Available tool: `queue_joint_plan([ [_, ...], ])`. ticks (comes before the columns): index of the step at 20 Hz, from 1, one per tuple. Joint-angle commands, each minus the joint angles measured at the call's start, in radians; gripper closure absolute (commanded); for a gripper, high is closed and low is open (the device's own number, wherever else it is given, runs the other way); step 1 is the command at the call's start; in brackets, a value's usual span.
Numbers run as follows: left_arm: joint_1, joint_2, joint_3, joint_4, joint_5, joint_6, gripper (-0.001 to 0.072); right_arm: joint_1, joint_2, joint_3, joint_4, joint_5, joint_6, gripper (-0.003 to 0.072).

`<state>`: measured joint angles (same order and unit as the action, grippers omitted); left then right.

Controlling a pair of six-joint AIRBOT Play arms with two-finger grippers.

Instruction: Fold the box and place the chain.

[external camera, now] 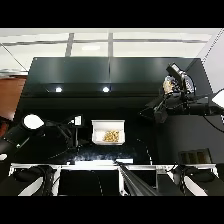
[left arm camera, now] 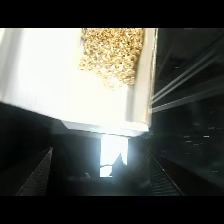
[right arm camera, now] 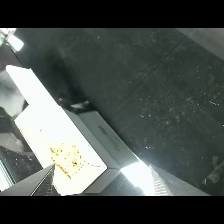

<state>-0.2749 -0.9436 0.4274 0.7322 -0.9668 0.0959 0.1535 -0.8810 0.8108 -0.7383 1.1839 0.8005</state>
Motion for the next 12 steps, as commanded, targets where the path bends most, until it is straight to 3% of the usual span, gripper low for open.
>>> queue_joint_plan([
  [1, -0.024, -0.037, -0.002, -0.016, 0.050, 0.081, -0.0009, 0.000, 0.000, 0.000, 0.000, -0.024, 0.000, 0.0006],
  [12, -0.071, -0.103, -0.002, -0.064, 0.047, 0.106, -0.0010, 0.005, 0.000, -0.001, 0.000, -0.064, 0.000, 0.0006],
])
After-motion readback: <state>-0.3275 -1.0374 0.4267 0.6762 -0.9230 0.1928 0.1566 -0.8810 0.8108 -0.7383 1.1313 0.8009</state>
